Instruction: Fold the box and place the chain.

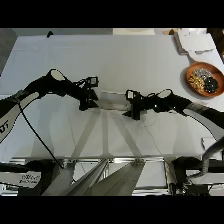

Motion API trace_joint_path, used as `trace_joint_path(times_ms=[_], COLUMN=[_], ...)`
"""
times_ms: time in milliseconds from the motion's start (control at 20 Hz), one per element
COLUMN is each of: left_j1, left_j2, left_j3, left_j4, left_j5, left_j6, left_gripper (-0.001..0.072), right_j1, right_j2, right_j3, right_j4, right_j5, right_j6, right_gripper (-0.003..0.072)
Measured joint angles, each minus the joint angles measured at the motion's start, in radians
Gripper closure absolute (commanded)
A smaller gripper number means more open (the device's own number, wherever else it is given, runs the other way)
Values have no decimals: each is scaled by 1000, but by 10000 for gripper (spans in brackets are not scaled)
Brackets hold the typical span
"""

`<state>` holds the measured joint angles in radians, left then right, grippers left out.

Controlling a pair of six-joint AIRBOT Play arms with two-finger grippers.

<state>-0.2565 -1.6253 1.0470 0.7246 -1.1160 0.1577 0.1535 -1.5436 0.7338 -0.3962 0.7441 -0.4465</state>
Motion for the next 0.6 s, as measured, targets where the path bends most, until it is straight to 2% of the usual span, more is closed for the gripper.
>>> trace_joint_path(times_ms=[350,600], left_j1=[0,0], left_j2=[0,0], left_j3=[0,0], left_j4=[-6,-6], left_j5=[-27,-6], left_j6=[139,188], left_gripper=[369,377], right_j1=[0,0], right_j2=[0,0], right_j3=[0,0], right_j4=[0,0], right_j5=[0,0], right_j6=[0,0], right_gripper=[298,298])
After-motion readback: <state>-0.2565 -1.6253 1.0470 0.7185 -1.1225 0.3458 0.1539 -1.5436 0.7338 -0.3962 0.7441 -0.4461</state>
